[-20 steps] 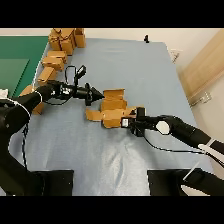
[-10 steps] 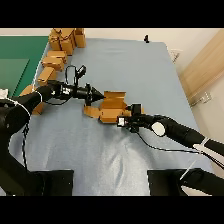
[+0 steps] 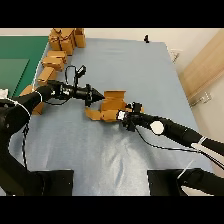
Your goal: Fold the box.
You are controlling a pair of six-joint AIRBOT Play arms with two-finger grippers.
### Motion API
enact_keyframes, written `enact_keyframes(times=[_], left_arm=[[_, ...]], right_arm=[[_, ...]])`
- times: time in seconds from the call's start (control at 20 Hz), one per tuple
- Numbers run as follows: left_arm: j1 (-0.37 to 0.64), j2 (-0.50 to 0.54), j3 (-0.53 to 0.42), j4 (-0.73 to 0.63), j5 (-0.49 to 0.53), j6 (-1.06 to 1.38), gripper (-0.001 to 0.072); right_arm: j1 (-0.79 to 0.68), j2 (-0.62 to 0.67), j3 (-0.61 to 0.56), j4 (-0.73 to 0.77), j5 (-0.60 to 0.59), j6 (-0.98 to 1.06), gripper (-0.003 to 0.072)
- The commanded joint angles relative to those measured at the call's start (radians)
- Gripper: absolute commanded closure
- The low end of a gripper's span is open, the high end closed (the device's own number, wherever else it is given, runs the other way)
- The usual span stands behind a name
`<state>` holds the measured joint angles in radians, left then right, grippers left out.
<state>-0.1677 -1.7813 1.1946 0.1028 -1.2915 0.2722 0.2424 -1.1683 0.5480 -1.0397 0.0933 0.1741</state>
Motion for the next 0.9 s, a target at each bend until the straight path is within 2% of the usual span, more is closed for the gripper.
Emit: enact_keyframes(times=[0.0, 0.35, 0.6, 0.85], left_arm=[[0.001, 0.001, 0.000, 0.026, -0.003, -0.004, 0.0694], [0.001, 0.001, 0.000, 0.035, -0.031, -0.008, 0.0694], [0.001, 0.001, 0.000, 0.055, -0.079, -0.008, 0.0694], [0.002, 0.001, 0.002, 0.055, -0.118, -0.013, 0.0694]], right_arm=[[0.000, 0.011, 0.001, 0.042, 0.011, 0.002, -0.0033], [-0.039, -0.003, 0.002, 0.042, -0.036, 0.000, -0.0033], [-0.039, -0.018, 0.041, 0.042, -0.014, -0.003, -0.0033], [-0.080, -0.018, 0.106, 0.118, 0.282, -0.021, -0.0025]])
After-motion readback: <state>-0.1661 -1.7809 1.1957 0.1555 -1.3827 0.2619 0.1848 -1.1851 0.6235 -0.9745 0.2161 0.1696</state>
